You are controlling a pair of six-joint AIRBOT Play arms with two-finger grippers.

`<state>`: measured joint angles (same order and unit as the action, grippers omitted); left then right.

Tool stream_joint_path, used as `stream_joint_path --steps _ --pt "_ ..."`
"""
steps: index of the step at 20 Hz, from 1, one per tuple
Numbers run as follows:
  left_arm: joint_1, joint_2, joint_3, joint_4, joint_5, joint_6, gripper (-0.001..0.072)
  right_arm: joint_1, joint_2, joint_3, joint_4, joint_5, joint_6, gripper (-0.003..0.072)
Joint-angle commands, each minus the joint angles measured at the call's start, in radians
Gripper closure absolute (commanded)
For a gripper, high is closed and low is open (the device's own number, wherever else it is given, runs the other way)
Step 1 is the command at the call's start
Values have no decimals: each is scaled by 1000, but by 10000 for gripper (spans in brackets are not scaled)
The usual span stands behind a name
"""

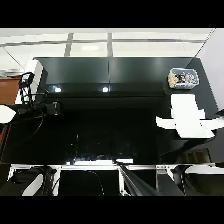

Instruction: Fold the box and place the chain.

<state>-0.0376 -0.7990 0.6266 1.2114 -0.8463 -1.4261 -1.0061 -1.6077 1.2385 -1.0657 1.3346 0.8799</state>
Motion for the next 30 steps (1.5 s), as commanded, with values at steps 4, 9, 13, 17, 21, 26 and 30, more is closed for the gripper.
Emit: stream_joint_path --steps 4,9,13,17,21,26,30 --pt "1 1 0 0 -3 -3 2 61 -28 27 -77 142 -76 684" --pt "1 1 0 0 -3 -3 2 64 132 -61 117 126 -73 677" --pt "1 1 0 -2 -3 -3 3 151 329 -268 255 43 -30 676" --pt "-19 -12 0 -20 -11 13 2 390 519 -546 417 -135 -21 676" --pt "-120 -103 1 -142 48 48 3 765 653 -761 599 -460 -28 676" --pt "-154 -402 122 -557 -27 299 6 1112 655 -797 613 -698 22 676" --pt "-155 -689 347 -610 -182 316 7 1182 655 -797 613 -718 23 675"
